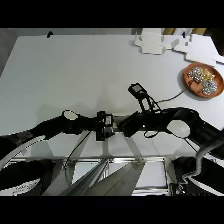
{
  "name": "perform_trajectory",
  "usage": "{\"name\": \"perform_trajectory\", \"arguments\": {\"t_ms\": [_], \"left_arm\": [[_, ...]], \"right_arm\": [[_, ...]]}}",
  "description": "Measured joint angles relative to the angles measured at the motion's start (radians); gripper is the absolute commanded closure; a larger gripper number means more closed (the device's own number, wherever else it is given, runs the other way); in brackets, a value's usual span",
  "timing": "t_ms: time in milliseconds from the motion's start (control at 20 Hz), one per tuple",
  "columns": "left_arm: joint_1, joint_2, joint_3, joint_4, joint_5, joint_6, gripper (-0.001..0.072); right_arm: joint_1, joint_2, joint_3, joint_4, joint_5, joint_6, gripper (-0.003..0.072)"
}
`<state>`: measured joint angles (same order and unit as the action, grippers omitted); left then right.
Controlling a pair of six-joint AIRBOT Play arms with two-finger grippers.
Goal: Fold the box and place the chain.
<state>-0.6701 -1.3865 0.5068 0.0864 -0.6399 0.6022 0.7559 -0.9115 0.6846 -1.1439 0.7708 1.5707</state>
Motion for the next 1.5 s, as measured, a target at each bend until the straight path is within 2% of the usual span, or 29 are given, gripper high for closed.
{"name": "perform_trajectory", "arguments": {"t_ms": [150,300,500,550,800,1050,1200,1500], "left_arm": [[0.000,0.000,0.000,0.000,0.000,0.000,0.0434],[0.000,0.000,0.000,0.000,0.000,0.000,0.0434],[0.000,0.000,0.000,0.000,0.000,0.000,0.0434],[0.000,0.000,0.000,0.000,0.000,0.000,0.0434],[0.000,0.000,0.000,0.000,0.000,0.000,0.0434],[0.000,0.000,0.000,0.000,0.000,0.000,0.0434],[0.000,0.000,0.000,0.000,0.000,0.000,0.0434],[0.000,0.000,0.000,0.000,0.000,0.000,0.0434]], "right_arm": [[-0.005,-0.012,0.021,0.000,0.004,0.008,0.0457],[-0.058,-0.017,0.101,-0.002,0.055,0.017,0.0458],[-0.211,-0.019,0.225,-0.042,0.133,0.018,0.0487],[-0.255,-0.021,0.242,-0.064,0.148,0.018,0.0519],[-0.428,-0.071,0.277,-0.202,0.240,0.019,0.0515],[-0.493,-0.174,0.283,-0.262,0.286,0.021,0.0502],[-0.503,-0.235,0.283,-0.282,0.285,0.021,0.0406],[-0.508,-0.333,0.282,-0.296,0.271,0.021,0.0389]]}}
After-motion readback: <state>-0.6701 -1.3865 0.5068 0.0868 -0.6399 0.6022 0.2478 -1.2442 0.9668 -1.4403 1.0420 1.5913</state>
